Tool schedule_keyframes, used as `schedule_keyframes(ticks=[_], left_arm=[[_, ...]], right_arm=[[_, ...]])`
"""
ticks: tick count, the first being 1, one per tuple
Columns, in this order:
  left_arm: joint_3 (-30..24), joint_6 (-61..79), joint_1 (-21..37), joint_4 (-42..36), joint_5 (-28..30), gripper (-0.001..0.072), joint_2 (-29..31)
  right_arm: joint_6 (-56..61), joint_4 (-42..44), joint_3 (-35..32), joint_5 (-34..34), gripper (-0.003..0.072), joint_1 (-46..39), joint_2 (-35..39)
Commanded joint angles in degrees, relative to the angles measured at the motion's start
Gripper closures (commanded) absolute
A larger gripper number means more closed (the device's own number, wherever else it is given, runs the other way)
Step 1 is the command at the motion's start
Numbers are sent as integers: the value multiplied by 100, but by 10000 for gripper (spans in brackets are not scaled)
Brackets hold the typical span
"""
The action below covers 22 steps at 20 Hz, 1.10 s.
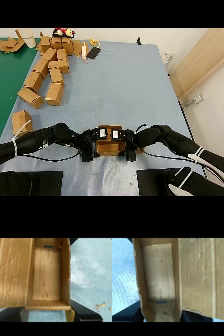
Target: Fold the box.
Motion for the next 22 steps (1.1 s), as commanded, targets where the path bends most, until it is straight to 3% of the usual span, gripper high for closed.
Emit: schedule_keyframes(ticks=[1, 2, 5, 9, 12, 16, 18, 20, 22], left_arm=[[-2, 0, 0, 0, 4, 259, 0], [-2, -2, -2, 2, 4, 259, 0], [-2, 0, -2, 2, 2, 259, 0], [-2, 0, 0, 2, 4, 258, 0], [-2, 0, -2, 2, 2, 259, 0], [-2, -2, 0, 0, 4, 259, 0], [-2, 0, -2, 0, 4, 258, 0], [-2, 0, -2, 2, 4, 258, 0], [-2, -2, -2, 0, 4, 258, 0]], right_arm=[[2, 20, -2, -98, 186, -2, 13], [9, 17, 26, -33, -29, -7, 13], [289, -269, 164, -363, -30, -9, 146], [1172, -1322, 164, -645, -30, -9, 627], [2417, -2039, 190, -1123, -28, -20, 1191], [3442, -929, 232, -2085, -25, -17, 2020], [4494, 203, 212, -2363, -25, -13, 2286], [5753, 857, 212, -2404, -25, 7, 2437], [6704, 907, 212, -2256, -21, 4, 2514]])
